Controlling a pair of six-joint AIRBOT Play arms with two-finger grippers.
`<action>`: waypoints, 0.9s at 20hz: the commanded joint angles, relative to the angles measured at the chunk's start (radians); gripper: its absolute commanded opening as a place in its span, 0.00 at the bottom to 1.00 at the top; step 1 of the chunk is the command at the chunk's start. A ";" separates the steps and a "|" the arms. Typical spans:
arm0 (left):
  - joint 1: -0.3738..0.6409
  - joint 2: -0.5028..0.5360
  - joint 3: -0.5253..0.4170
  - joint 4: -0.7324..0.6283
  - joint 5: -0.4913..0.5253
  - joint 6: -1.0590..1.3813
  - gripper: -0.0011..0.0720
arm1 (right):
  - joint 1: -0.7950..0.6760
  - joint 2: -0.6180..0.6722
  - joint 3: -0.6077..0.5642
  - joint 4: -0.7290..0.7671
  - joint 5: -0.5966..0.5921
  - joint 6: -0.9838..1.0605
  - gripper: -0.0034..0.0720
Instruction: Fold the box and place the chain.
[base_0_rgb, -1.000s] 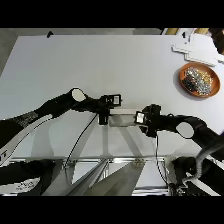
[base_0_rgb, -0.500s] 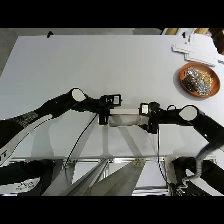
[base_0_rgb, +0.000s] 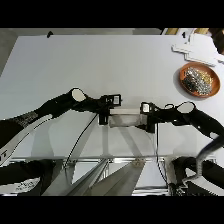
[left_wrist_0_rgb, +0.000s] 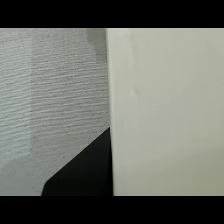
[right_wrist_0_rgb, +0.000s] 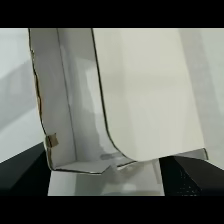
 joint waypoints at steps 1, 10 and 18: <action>0.000 0.001 0.000 0.000 0.000 0.000 0.03 | -0.003 -0.052 0.000 0.018 0.000 -0.026 0.90; 0.000 0.001 0.000 0.000 0.000 0.000 0.03 | -0.003 -0.112 0.001 0.124 -0.008 -0.103 0.87; 0.000 0.001 0.000 0.000 0.000 0.000 0.03 | -0.003 -0.117 0.000 0.103 -0.019 -0.105 0.48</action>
